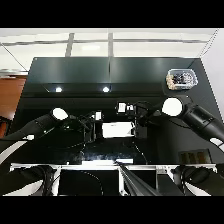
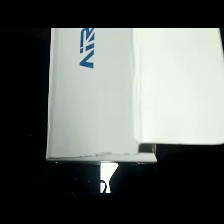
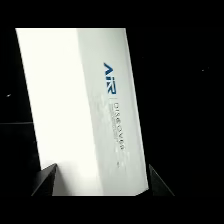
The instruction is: Fold the box and place the chain.
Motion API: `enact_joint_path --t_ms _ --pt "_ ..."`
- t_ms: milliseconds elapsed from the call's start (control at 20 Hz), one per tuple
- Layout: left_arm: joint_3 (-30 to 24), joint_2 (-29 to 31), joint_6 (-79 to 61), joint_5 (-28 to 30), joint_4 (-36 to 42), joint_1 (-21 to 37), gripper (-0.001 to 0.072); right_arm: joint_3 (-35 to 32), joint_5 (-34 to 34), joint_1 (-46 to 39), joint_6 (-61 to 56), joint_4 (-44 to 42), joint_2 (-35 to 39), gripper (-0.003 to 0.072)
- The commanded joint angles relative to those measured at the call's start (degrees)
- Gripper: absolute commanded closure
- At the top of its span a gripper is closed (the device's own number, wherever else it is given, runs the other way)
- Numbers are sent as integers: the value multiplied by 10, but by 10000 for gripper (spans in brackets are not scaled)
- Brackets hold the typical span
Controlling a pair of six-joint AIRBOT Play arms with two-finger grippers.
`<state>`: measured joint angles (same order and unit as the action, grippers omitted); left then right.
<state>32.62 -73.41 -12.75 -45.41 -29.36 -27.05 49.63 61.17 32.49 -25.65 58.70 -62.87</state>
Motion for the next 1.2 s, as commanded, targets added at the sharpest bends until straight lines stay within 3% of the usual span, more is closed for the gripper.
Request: enact_joint_path --t_ms 0,150,250,600,1150 --pt "0 0 -1 0 0 0 304 -17 19 -10 -9 3 21 20" --pt "0 0 -1 0 0 0 304 -55 -77 -3 13 -2 21 20" --pt "0 0 -1 0 0 0 304 -57 -99 2 21 -2 21 20" --pt "0 0 -1 0 0 0 304 -57 -63 13 43 -26 20 19" --pt "0 0 -1 0 0 0 304 -57 -94 18 45 -26 -25 20"
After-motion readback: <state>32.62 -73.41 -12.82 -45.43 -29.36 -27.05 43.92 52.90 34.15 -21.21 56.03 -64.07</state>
